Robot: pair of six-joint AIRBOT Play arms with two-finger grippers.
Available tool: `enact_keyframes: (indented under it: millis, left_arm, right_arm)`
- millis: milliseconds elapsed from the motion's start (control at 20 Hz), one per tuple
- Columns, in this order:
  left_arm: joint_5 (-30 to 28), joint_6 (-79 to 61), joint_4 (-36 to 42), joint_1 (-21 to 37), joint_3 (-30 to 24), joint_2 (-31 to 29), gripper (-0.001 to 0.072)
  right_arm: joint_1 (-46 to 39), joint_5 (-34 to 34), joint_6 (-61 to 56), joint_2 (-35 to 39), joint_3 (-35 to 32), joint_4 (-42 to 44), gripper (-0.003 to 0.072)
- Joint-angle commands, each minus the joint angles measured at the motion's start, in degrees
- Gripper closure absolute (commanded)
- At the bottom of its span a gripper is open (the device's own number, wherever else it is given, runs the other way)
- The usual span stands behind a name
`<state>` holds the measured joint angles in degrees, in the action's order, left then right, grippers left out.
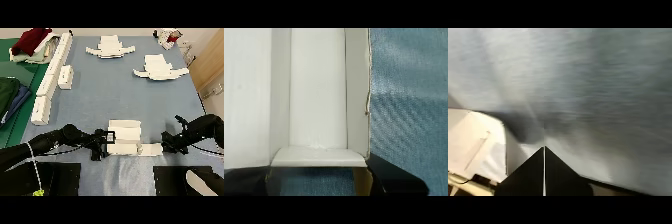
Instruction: Fold the box.
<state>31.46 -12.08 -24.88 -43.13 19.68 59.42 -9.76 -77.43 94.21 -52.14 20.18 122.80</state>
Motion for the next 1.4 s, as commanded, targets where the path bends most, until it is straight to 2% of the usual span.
enact_keyframes:
  millis: [0, 200, 500, 700, 1000, 1050, 1100, 1150, 1200, 1350]
  left_arm:
    - [0.02, -0.04, 0.00, 0.00, 0.02, 0.02, 0.0187]
    - [0.00, -0.04, 0.00, 0.00, 0.02, 0.02, 0.0187]
    - [0.00, -0.04, 0.00, 0.00, 0.02, 0.02, 0.0187]
    - [0.00, -0.04, 0.00, 0.00, 0.02, 0.02, 0.0187]
    - [0.02, -0.04, 0.00, 0.00, 0.02, 0.02, 0.0187]
    - [0.02, -0.04, 0.00, 0.00, 0.02, 0.02, 0.0187]
    - [0.00, -0.04, 0.00, 0.00, 0.02, 0.02, 0.0187]
    - [0.02, -0.04, 0.00, 0.00, 0.02, 0.02, 0.0187]
    - [0.02, -0.04, 0.00, 0.00, 0.02, 0.02, 0.0187]
    - [0.02, -0.04, 0.00, 0.00, 0.02, 0.02, 0.0187]
  right_arm:
    - [0.15, -0.70, 4.83, -0.22, -0.85, 9.60, 0.0683]
    - [3.61, 0.22, 5.55, -0.20, -0.87, 11.19, 0.0683]
    - [11.56, 9.11, 4.72, -0.17, -0.85, 10.80, 0.0682]
    - [14.14, 9.03, 4.15, 0.22, -0.85, 10.95, 0.0683]
    - [15.13, 8.50, 2.71, 5.60, -0.83, 11.13, 0.0670]
    - [15.13, 8.22, 2.75, 6.23, -0.83, 11.21, 0.0540]
    - [15.15, 8.13, 2.78, 6.51, -0.83, 11.26, 0.0353]
    - [15.19, 8.15, 2.78, 6.49, -0.83, 11.54, 0.0278]
    - [15.23, 8.15, 2.91, 6.49, -0.81, 11.91, 0.0232]
    - [15.23, 7.69, 2.93, 6.49, 0.26, 13.40, 0.0232]
